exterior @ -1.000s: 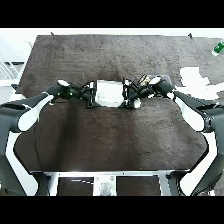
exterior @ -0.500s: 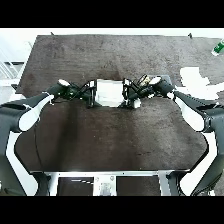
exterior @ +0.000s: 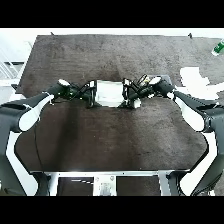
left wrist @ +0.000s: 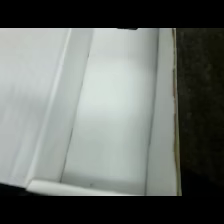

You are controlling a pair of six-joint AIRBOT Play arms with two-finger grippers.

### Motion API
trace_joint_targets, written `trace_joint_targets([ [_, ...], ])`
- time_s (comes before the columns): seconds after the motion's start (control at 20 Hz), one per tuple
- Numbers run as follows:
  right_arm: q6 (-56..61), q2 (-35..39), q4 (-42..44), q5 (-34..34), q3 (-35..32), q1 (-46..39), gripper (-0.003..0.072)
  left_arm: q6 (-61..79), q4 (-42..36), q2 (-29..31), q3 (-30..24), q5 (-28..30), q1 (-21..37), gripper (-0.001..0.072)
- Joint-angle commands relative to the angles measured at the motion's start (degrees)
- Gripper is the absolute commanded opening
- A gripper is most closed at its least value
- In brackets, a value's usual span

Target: Fold the box and place the chain.

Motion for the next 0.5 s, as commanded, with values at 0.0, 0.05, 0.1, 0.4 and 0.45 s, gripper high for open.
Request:
trace_joint_targets([
  [0.0, 0.0, 0.0, 0.0, -0.1, 0.0, 0.1, 0.0581, 0.8, 0.1, 0.0, 0.0, -1.2, 0.0, 0.0572],
  [0.05, 0.0, 0.0, 0.0, -0.1, 0.0, 0.1, 0.0581, 0.8, 0.1, 0.0, 0.0, -1.3, 0.0, 0.0397],
  [0.1, 0.0, 0.0, 0.0, -0.1, 0.0, 0.1, 0.0581, 0.8, 0.1, 0.0, 0.0, -1.3, 0.0, 0.0357],
  [0.4, 0.0, 0.0, 0.0, -0.1, 0.0, 0.1, 0.0581, 0.7, 0.1, 0.0, 0.0, -1.0, 0.0, 0.0179],
  [0.45, 0.0, 0.0, 0.0, -0.1, 0.0, 0.1, 0.0581, 0.7, 0.1, 0.0, 0.0, -0.9, 0.0, 0.0178],
])
